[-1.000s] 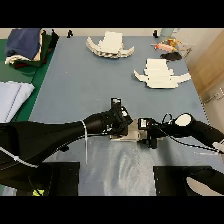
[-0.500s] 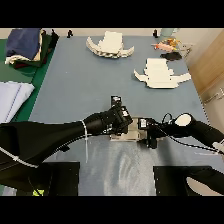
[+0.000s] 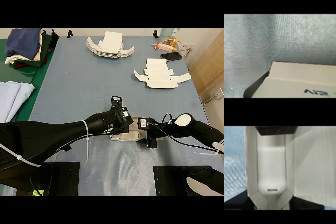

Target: Fold the box.

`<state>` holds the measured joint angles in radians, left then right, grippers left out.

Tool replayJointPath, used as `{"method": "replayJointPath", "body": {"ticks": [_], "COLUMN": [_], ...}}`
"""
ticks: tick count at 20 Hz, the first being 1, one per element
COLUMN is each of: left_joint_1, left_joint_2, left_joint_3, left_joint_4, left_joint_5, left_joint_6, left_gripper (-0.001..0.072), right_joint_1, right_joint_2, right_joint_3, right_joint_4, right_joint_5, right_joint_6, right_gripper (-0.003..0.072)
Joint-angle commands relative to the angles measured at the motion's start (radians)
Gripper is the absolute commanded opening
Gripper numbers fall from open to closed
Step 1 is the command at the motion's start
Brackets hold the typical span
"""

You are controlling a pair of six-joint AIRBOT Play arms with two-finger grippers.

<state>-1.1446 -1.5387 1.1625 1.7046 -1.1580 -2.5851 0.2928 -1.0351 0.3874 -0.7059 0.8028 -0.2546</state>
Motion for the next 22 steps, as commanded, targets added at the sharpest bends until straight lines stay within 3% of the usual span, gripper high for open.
{"method": "replayJointPath", "body": {"ticks": [1, 3, 10, 14, 15, 16, 18, 20, 22], "left_joint_1": [-0.012, -0.015, -0.011, 0.019, 0.035, 0.055, 0.108, 0.145, 0.145], "left_joint_2": [-0.001, -0.001, 0.100, 0.226, 0.257, 0.282, 0.314, 0.318, 0.318], "left_joint_3": [0.000, 0.000, 0.009, 0.009, 0.009, 0.009, 0.009, 0.009, 0.008], "left_joint_4": [-0.006, -0.014, -0.023, -0.044, -0.047, -0.059, -0.143, -0.193, -0.125], "left_joint_5": [-0.006, -0.016, -0.089, -0.177, -0.216, -0.242, -0.274, -0.280, -0.241], "left_joint_6": [0.005, -0.008, -0.014, 0.030, 0.043, 0.085, 0.271, 0.388, 0.484], "left_gripper": [0.0019, 0.0513, 0.0522, 0.0519, 0.0453, 0.0332, 0.0015, 0.0015, 0.0015], "right_joint_1": [0.000, 0.000, 0.000, 0.000, 0.000, 0.000, 0.000, 0.000, 0.000], "right_joint_2": [0.000, 0.000, 0.000, 0.000, 0.000, 0.000, 0.000, 0.000, 0.000], "right_joint_3": [0.000, 0.000, 0.000, 0.000, 0.000, 0.000, 0.000, 0.000, 0.000], "right_joint_4": [-0.001, -0.001, -0.001, -0.001, -0.001, -0.001, -0.001, -0.001, -0.001], "right_joint_5": [0.000, 0.000, 0.000, 0.000, 0.000, 0.000, 0.000, 0.000, 0.000], "right_joint_6": [-0.001, -0.001, -0.001, -0.001, -0.001, -0.001, -0.001, -0.001, -0.001], "right_gripper": [0.0521, 0.0521, 0.0521, 0.0521, 0.0521, 0.0521, 0.0521, 0.0521, 0.0521]}}
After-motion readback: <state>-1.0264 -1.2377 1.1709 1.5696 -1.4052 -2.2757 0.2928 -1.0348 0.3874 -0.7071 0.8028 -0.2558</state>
